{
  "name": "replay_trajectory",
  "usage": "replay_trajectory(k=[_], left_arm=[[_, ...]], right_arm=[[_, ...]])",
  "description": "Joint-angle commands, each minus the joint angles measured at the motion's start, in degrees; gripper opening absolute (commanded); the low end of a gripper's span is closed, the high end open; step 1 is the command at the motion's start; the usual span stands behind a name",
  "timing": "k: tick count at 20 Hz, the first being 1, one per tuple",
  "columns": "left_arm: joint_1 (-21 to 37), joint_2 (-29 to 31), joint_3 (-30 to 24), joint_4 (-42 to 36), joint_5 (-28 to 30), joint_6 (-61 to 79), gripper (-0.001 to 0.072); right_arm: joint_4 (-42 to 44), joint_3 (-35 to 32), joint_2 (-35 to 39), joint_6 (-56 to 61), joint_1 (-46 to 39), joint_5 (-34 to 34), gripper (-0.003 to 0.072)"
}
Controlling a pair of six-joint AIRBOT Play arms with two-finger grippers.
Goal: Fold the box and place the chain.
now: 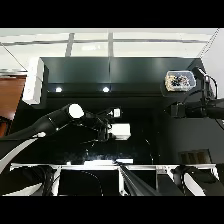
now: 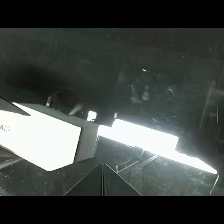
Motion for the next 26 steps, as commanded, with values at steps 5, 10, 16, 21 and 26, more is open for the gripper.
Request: replay_trajectory(k=[5, 10, 16, 21, 26], left_arm=[[-4.5, -4.1, 0.2, 8.2, 6.6, -7.1, 0.0706], [-2.3, 3.2, 0.1, 13.9, 2.3, -16.0, 0.0263], [20.2, 15.4, -2.2, 30.4, -15.6, -44.4, 0.0274], [48.6, 21.7, -6.3, 39.6, -24.3, -56.5, 0.0274], [73.7, 21.4, -6.3, 36.2, -20.3, -57.9, 0.0274]], right_arm=[[0.0, 0.0, 0.0, 0.0, 0.0, -1.0, 0.0005], [0.0, 0.0, 0.0, 0.0, 0.0, -0.9, 0.0005], [0.0, 0.0, 0.0, 0.0, 0.0, -0.7, 0.0005], [0.0, 0.0, 0.0, -0.7, 0.1, -0.8, 0.0005], [0.0, 0.0, 0.0, -1.9, 0.1, -1.2, 0.0005]])
